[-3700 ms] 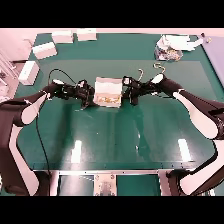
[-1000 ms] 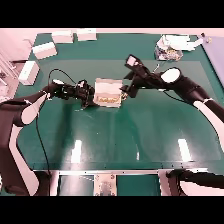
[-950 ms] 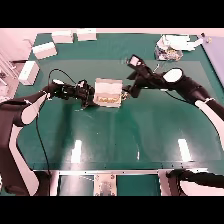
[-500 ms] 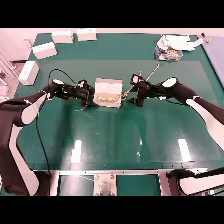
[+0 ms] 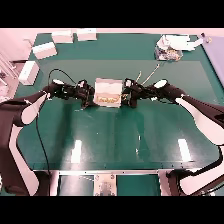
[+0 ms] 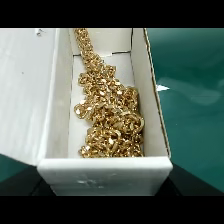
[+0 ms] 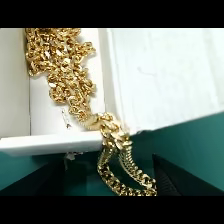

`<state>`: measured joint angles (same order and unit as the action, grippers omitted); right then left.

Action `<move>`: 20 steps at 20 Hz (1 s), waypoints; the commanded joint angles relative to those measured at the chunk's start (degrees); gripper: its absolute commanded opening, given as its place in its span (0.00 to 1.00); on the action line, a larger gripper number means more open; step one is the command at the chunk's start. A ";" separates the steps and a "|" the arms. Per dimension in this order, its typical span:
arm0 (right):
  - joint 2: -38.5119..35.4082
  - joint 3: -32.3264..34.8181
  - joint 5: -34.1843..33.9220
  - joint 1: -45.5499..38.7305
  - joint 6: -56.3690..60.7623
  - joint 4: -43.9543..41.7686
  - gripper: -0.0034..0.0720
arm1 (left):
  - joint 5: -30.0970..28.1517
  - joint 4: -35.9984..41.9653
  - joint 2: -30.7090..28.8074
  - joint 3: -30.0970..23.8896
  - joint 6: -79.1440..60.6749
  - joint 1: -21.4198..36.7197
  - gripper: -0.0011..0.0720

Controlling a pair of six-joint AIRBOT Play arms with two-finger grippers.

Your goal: Fold the box and place the chain.

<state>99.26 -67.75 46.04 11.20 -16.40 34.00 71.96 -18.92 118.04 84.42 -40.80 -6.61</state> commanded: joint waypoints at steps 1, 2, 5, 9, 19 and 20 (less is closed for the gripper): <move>1.07 -0.31 -2.16 0.42 -0.39 -0.44 0.81 | 0.00 0.00 0.00 0.02 0.00 0.04 0.66; 1.09 -0.31 -4.11 0.33 -0.37 -0.42 0.80 | 0.00 0.00 0.00 0.02 0.00 0.04 0.66; 1.05 -1.05 -6.14 -0.26 0.39 -0.59 0.51 | 0.00 0.00 0.00 0.02 0.00 0.04 0.66; 0.96 -1.73 -6.19 -0.28 0.98 -0.59 0.11 | 0.00 0.00 0.00 0.02 0.00 0.04 0.66; -8.35 -1.64 -9.20 0.17 18.67 -0.35 0.05 | 0.00 0.00 0.00 0.02 0.00 0.04 0.66; -9.86 -1.62 -9.16 0.33 21.09 -0.33 0.05 | 0.00 0.00 0.00 0.02 0.00 0.04 0.66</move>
<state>92.97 -69.36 37.87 11.25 -1.61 33.47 71.96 -18.87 118.04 84.42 -40.80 -6.61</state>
